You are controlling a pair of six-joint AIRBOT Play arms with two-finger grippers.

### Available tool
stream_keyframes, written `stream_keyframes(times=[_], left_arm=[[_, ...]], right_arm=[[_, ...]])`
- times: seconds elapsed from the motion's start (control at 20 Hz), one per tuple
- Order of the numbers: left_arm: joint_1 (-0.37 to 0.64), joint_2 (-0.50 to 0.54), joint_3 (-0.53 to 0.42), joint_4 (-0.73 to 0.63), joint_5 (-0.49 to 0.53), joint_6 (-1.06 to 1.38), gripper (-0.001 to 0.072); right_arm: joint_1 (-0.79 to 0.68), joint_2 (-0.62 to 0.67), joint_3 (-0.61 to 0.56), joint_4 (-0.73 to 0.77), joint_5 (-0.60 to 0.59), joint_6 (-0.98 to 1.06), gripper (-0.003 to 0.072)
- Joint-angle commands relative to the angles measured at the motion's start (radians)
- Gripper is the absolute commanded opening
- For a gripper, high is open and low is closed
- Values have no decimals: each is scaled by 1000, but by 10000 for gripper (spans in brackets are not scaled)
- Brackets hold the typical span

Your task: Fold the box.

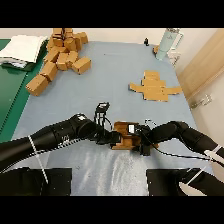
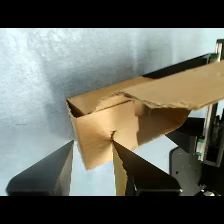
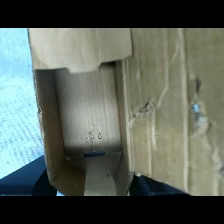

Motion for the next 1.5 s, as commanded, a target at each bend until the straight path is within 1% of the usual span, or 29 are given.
stream_keyframes(times=[0.0,0.25,0.4,0.55,0.7,0.8,0.95,1.1,1.25,1.45], left_arm=[[-27,-3,19,15,-1,-33,374],[-32,-10,26,16,2,-58,374],[-32,-45,27,15,-3,-81,374],[-32,-81,51,17,-16,-88,374],[-37,-119,102,61,-80,-140,374],[-63,-142,145,161,-129,-226,374],[-108,-199,231,295,-241,-313,374],[-119,-251,296,315,-276,-327,374],[-119,-301,356,335,-332,-344,374],[-130,-355,386,333,-375,-354,374]], right_arm=[[0,0,0,0,0,0,500],[0,0,0,0,0,0,500],[0,0,0,0,0,0,500],[0,0,0,0,0,0,500],[0,0,0,0,0,0,500],[0,0,0,0,0,0,500],[0,0,0,0,0,0,500],[0,0,0,0,0,0,500],[0,0,0,0,0,0,500],[0,0,0,0,0,0,500]])
